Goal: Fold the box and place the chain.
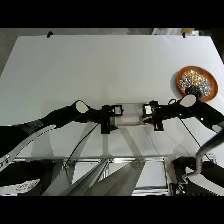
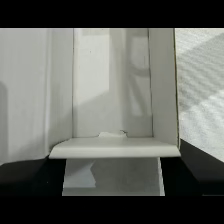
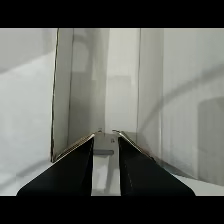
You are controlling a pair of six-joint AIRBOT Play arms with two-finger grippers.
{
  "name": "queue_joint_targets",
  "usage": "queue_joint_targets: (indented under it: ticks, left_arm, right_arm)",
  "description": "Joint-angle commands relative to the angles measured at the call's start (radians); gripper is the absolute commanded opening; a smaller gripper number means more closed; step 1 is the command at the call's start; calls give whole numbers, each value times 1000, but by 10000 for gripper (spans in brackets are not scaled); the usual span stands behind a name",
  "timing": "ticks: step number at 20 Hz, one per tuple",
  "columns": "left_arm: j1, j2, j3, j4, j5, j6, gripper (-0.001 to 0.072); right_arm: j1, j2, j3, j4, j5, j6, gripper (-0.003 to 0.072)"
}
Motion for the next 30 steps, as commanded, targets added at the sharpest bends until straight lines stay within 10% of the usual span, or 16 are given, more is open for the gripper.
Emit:
queue_joint_targets:
  ticks: [1, 5, 8, 11, 13, 18, 22, 30]
  left_arm:
    - [0, 1, 0, 0, 0, 0, 271]
    - [0, 1, 0, 0, 0, 0, 271]
    - [0, 1, 0, 0, 0, 0, 271]
    - [0, 1, 0, 0, 0, 0, 271]
    - [0, 1, 0, 0, 0, 0, 271]
    - [0, 1, 0, 0, 0, 0, 271]
    - [0, 1, 0, 0, 0, 0, 271]
    - [0, 1, 0, 0, 0, 0, 271]
  right_arm:
    - [2, -25, -1, 54, -11, -2, 164]
    - [2, -25, -1, 57, -13, 11, 422]
    - [1, -14, -2, 40, 1, 19, 419]
    - [1, 40, -4, -45, 3, 148, 312]
    - [1, 89, -4, -132, 21, 312, 16]
    - [-29, 217, -4, -144, 35, 566, 14]
    - [-178, 291, -4, -167, -72, 1158, 14]
    - [-343, 137, -4, -278, 78, 1558, 14]
